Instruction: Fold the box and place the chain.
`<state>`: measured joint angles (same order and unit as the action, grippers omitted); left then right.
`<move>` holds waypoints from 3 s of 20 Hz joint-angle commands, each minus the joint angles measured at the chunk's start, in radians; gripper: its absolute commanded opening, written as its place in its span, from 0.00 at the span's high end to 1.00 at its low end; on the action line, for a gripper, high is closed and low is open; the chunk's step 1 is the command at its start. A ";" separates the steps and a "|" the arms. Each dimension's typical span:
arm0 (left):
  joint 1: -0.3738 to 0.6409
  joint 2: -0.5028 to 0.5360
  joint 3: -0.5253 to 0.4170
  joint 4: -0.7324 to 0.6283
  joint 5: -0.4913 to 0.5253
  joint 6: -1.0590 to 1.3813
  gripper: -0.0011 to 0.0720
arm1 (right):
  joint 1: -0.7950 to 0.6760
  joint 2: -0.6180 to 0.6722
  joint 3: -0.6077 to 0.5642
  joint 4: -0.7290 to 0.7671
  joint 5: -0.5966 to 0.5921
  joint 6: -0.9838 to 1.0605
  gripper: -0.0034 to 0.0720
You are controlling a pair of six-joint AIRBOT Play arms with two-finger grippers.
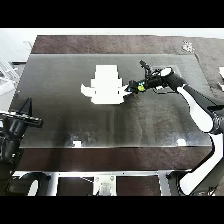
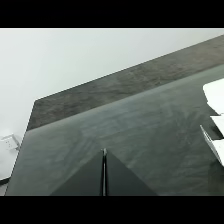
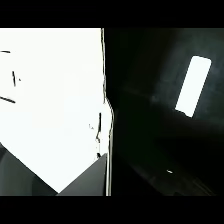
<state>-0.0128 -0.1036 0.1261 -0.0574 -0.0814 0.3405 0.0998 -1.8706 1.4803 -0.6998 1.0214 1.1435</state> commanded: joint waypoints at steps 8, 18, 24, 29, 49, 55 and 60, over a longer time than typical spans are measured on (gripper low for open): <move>0.000 0.000 0.000 -0.002 -0.008 0.000 0.33 | 0.019 0.048 -0.063 -0.020 -0.030 -0.055 0.94; 0.000 -0.032 0.001 -0.004 -0.094 -0.086 0.33 | 0.019 0.048 -0.063 -0.019 -0.031 -0.105 0.94; 0.000 -0.300 0.088 -0.006 -0.156 -0.183 0.33 | 0.019 0.048 -0.063 -0.019 -0.031 -0.081 0.94; 0.000 -0.709 0.358 -0.002 -0.314 -0.183 0.33 | 0.019 0.048 -0.063 -0.018 -0.033 -0.078 0.94; -0.001 -1.382 0.948 0.174 -0.576 -0.343 0.39 | 0.017 0.048 -0.063 -0.016 -0.060 -0.062 0.93; -0.013 -1.453 1.048 0.189 -0.592 -0.380 0.48 | 0.011 0.048 -0.063 -0.016 -0.064 -0.063 0.93; -0.010 -1.659 1.268 0.431 -0.798 -0.710 0.48 | 0.011 0.048 -0.063 -0.018 -0.061 -0.063 0.93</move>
<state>-0.0238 -1.6623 1.2854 0.2352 -0.7670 -0.1818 0.1116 -1.8233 1.4170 -0.7166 0.9585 1.0805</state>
